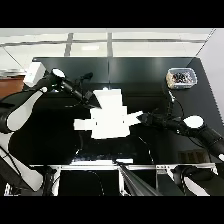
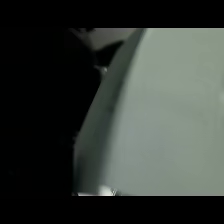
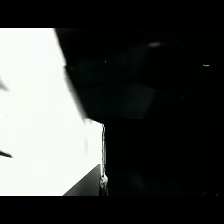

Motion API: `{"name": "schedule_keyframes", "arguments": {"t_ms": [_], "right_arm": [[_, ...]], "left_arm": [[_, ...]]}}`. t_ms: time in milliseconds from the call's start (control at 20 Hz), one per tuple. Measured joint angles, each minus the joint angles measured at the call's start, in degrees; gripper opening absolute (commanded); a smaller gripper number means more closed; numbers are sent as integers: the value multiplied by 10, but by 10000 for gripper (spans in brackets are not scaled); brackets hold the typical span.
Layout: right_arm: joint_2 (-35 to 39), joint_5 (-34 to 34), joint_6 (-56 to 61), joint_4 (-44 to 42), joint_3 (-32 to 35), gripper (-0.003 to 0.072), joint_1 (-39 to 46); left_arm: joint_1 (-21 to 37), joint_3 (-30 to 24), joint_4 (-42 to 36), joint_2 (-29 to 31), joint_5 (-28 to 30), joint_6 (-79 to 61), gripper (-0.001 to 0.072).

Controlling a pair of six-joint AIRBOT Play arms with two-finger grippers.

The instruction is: Fold the box and place the chain.

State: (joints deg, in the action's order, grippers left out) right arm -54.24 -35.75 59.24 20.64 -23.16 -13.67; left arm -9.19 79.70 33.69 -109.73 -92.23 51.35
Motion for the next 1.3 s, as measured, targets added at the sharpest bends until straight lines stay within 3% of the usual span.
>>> {"name": "schedule_keyframes", "arguments": {"t_ms": [350,400,500,550,650,700,750,800,1000,1100,1200,1300], "right_arm": [[0,-2,1,0,0,14,0],[0,-4,1,0,0,14,0],[0,-8,1,0,0,14,0],[0,-10,1,2,0,14,0],[0,-12,1,5,0,20,0],[0,-14,2,6,0,287,0],[0,-13,2,6,0,646,0],[0,-12,2,7,-1,701,2],[1,-83,-24,29,-54,700,37],[2,-148,-39,93,-109,699,64],[2,-205,-49,183,-162,699,87],[2,-238,-70,268,-197,699,100]], "left_arm": [[-8,11,2,-12,-31,-75,329],[-10,12,4,-12,-32,-79,257],[-17,13,9,-13,-34,-85,216],[-19,13,12,-13,-35,-88,120],[-24,13,24,-14,-37,-94,27],[-26,14,28,-14,-41,-99,26],[-27,17,35,-14,-42,-102,25],[-28,21,40,-13,-42,-105,24],[-32,42,48,11,-38,-109,21],[-39,37,48,43,-26,-113,21],[-52,3,48,97,3,-132,21],[-70,-68,39,172,69,-173,27]]}}
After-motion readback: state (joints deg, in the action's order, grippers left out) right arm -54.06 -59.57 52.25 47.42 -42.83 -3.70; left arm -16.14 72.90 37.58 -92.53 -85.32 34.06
